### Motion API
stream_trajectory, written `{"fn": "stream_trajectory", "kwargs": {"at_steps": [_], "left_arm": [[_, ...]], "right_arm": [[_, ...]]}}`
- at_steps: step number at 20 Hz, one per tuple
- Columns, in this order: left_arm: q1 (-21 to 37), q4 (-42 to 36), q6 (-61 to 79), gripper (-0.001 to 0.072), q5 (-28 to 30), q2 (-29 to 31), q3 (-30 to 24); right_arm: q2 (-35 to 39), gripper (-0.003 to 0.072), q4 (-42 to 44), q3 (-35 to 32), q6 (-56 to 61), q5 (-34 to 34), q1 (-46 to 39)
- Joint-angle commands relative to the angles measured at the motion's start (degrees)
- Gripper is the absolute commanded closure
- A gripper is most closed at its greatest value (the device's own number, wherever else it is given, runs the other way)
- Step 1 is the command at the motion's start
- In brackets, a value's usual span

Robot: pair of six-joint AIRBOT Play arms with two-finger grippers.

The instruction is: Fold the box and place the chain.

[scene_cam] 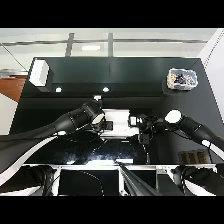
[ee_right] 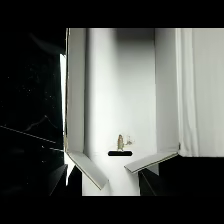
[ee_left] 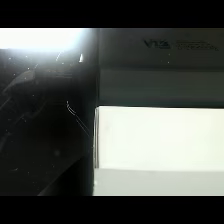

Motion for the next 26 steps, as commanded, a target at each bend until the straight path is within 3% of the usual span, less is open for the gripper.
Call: {"fn": "stream_trajectory", "kwargs": {"at_steps": [1, 10, 20, 21, 22, 26], "left_arm": [[0.0, -0.5, 0.8, 0.0681, 0.1, 0.0, -0.3], [0.0, -0.5, 0.8, 0.0681, 0.1, 0.0, -0.3], [0.0, -0.5, 1.0, 0.0681, 0.1, 0.0, -0.3], [0.0, -0.5, 1.0, 0.0681, 0.1, 0.0, -0.3], [0.0, -0.5, 1.0, 0.0680, 0.1, 0.0, -0.3], [0.0, -0.5, 1.0, 0.0681, 0.1, 0.0, -0.3]], "right_arm": [[0.0, 0.0220, 1.1, 0.0, 2.1, -1.8, 1.4], [0.6, 0.0217, -9.8, 0.1, 8.1, -4.0, 2.4], [0.6, 0.0221, -2.8, 0.1, 7.6, -7.4, 2.7], [0.6, 0.0280, -2.7, 0.1, 7.6, -7.2, 3.1], [0.6, 0.0387, -2.7, 0.1, 7.8, -7.2, 3.7], [0.5, 0.0390, -2.5, 0.1, 9.0, -7.5, 5.5]]}}
